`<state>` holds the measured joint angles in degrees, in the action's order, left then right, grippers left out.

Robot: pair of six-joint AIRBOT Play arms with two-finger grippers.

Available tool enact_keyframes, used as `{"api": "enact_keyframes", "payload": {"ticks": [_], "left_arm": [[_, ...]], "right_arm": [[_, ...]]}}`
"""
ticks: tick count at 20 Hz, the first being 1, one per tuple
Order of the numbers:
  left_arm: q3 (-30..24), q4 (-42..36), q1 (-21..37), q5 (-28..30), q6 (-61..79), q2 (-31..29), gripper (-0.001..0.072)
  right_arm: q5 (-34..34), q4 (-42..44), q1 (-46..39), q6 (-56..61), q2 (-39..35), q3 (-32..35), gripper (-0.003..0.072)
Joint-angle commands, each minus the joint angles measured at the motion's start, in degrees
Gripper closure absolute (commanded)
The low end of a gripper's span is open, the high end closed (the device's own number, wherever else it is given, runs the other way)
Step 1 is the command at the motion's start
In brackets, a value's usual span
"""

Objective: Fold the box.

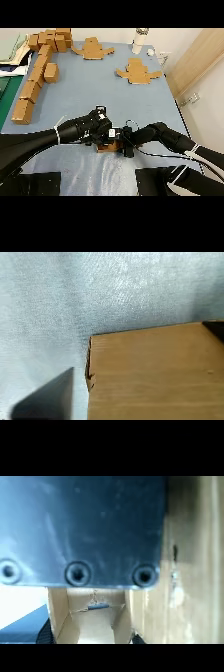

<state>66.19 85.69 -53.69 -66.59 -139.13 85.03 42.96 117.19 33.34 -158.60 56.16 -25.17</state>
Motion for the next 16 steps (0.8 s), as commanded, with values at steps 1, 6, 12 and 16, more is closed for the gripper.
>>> {"api": "enact_keyframes", "payload": {"ticks": [1, 6, 12, 16], "left_arm": [[0.11, -0.24, 0.09, 0.17, -0.15, 1.05, 0.0651], [0.13, -0.85, 0.09, -0.52, 0.2, 1.03, 0.0693], [0.2, -4.04, 0.22, -2.91, 0.02, 1.03, 0.0235], [1.86, -5.95, 1.01, -3.06, 0.02, 1.03, 0.0239]], "right_arm": [[0.0, 0.02, 0.0, 0.0, -0.04, 0.02, 0.0185], [0.0, 0.02, 0.0, 0.0, -0.04, 0.02, 0.0185], [0.0, 0.02, 0.0, 0.0, -0.04, 0.02, 0.0186], [0.0, 0.02, 0.0, 0.0, -0.04, 0.02, 0.0186]]}}
